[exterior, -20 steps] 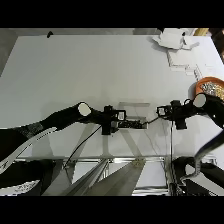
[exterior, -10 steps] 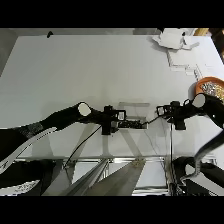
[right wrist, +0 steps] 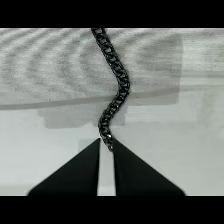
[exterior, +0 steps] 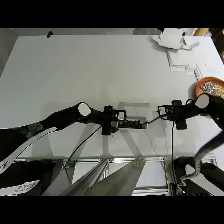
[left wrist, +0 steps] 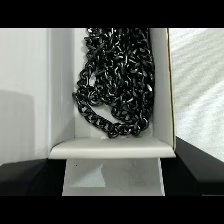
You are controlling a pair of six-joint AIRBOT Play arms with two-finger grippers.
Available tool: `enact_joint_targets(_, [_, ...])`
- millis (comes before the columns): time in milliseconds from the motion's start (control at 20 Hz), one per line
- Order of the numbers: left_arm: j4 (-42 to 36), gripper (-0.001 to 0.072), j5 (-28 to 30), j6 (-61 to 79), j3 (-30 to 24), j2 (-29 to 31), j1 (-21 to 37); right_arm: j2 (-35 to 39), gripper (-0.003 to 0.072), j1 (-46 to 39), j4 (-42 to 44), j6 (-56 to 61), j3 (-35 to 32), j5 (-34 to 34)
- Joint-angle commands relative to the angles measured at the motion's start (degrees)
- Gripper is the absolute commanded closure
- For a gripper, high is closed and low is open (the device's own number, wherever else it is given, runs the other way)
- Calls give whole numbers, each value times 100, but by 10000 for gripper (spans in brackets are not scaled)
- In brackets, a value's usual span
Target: Fold the box and place the chain.
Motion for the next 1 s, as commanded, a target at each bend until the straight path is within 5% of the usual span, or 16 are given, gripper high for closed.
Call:
enact_joint_targets(0, [0, 457, 0, 0, 0, 0, -4, 63, 495, -2, 0, -9, 4, -120])
enact_joint_targets(750, [0, 457, 0, 0, 0, 0, -2, -317, 518, -2, -7, -55, -122, -361])
enact_joint_targets(950, [0, 457, 0, 0, 0, 0, -4, -315, 673, -2, -4, -46, -120, -424])
